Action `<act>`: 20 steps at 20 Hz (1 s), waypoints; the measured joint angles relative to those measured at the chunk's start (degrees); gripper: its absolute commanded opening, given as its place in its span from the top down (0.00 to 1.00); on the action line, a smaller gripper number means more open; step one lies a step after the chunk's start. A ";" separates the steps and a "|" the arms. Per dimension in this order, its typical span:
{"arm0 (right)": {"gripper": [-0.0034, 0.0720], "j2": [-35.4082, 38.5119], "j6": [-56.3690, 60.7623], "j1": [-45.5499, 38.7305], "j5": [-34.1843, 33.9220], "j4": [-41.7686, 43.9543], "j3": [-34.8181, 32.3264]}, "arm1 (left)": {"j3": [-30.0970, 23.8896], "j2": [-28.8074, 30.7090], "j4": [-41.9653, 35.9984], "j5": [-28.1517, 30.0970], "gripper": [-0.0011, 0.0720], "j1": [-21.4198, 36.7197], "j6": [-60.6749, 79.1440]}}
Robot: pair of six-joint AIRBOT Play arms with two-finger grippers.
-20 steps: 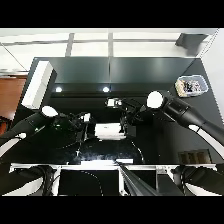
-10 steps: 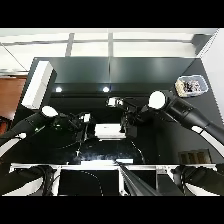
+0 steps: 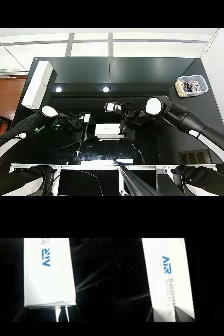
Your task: Fold the box and place the chain.
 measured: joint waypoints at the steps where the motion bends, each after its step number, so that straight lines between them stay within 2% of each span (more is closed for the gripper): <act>1: 0.54 0.20 0.02 0.09 -0.20 -0.13 -0.07 | 0.00 0.00 -0.02 0.00 0.32 0.02 0.00; 6: 0.55 4.07 5.77 -0.76 -0.33 -0.11 0.02 | 0.00 0.00 -0.04 0.04 0.32 0.02 -0.13; 7: 0.87 5.09 9.07 -1.51 0.15 0.09 0.00 | 0.00 0.00 -0.02 0.04 0.32 0.02 -0.09; 8: 0.95 5.92 12.87 -2.51 1.49 0.72 -0.09 | 0.00 0.00 -0.02 0.04 0.32 0.00 -0.07; 12: 0.95 6.12 21.88 -6.40 3.63 12.96 -3.50 | 0.00 0.00 -0.02 0.04 0.32 0.02 -0.02; 16: 0.95 0.04 25.81 -7.28 0.94 27.87 -6.49 | 0.00 0.00 -0.02 0.04 0.32 0.00 -0.02; 20: 0.95 -5.88 28.15 -7.34 -0.28 32.85 -7.34 | 0.00 0.00 -0.02 0.04 0.32 0.00 0.00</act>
